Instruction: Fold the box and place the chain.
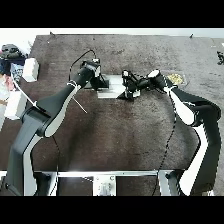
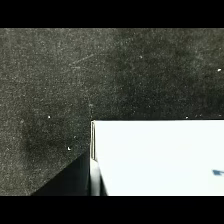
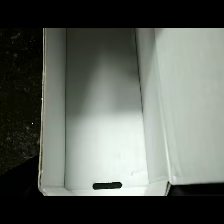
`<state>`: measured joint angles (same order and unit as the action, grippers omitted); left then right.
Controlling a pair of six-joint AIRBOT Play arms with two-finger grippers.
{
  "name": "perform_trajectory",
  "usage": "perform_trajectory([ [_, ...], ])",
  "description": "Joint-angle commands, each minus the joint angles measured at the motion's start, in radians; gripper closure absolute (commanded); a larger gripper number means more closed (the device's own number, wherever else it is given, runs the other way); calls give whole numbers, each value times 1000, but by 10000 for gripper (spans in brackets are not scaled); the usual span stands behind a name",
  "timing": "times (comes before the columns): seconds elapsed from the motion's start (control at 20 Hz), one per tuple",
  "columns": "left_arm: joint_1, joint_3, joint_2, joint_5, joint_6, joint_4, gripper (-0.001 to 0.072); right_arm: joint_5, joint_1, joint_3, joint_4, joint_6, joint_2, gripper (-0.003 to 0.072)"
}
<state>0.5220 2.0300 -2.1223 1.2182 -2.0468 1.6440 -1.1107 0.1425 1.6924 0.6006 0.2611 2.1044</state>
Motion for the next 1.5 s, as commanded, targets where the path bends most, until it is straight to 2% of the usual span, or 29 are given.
perform_trajectory([
  [0.0,0,4,-4,21,31,-29,470,0,0,0,1,0,0,245],
  [0.05,0,4,-2,16,60,-46,372,0,0,0,1,0,0,245],
  [0.2,0,4,16,26,70,-55,372,0,0,0,1,0,0,245],
  [0.25,0,4,23,34,96,-55,311,0,0,0,1,0,0,245],
  [0.3,0,6,35,39,162,-54,166,0,0,0,1,0,0,245],
  [0.35,0,8,46,47,202,-51,141,0,0,0,1,0,0,245],
  [0.75,-14,18,183,48,446,-57,142,0,0,0,2,0,0,245],
  [1.0,-69,18,200,48,531,-45,142,0,0,0,1,0,0,245],
  [1.2,-81,13,200,-71,566,-53,142,0,0,0,1,0,0,245],
  [1.3,-102,9,200,-82,721,-155,142,0,0,0,1,0,0,245],
  [1.35,-134,9,200,-82,812,-288,142,0,0,0,1,0,0,244],
  [1.45,-235,9,189,-81,1029,-645,142,0,0,0,1,0,0,245],
])
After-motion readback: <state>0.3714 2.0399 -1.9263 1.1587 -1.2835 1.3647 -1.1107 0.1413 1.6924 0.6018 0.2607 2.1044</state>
